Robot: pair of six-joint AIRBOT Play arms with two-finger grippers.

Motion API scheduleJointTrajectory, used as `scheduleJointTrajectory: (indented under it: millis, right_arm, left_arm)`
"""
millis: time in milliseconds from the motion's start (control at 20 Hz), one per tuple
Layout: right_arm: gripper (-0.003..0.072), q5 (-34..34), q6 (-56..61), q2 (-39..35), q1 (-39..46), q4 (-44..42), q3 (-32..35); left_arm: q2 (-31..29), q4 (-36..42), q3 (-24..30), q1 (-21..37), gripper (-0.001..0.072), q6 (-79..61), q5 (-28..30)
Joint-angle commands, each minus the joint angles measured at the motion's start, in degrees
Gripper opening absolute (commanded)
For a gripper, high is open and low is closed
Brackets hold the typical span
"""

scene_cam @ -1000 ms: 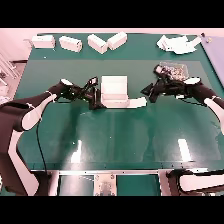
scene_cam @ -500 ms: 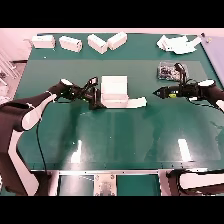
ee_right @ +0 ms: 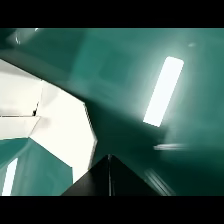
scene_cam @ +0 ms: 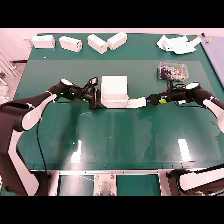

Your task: Fold the box and place the chain.

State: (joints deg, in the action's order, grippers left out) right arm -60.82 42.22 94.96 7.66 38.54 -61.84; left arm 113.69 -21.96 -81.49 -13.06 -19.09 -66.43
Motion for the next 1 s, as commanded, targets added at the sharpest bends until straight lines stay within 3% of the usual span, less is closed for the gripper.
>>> scheduleJointTrajectory:
  millis: [0, 850, 900, 950]
  right_arm:
    - [0.0012, -1.4, 1.3, 1.8, -2.6, 0.0, 0.0]
    - [0.0013, -4.2, 4.3, -2.5, -11.0, 0.1, -8.0]
    - [0.0051, -4.2, 4.3, -2.5, -11.3, 0.1, -8.0]
    - [0.0204, -4.2, 4.3, -2.5, -11.6, 0.1, -8.0]
  left_arm:
    - [0.0, 0.1, 0.0, 0.0, 0.0468, 0.1, 0.2]
    - [0.0, 0.1, 0.0, 0.0, 0.0469, 0.0, 0.2]
    - [0.0, 0.1, 0.0, 0.0, 0.0468, 0.0, 0.2]
    - [0.0, 0.0, 0.0, 0.0, 0.0468, 0.0, 0.2]
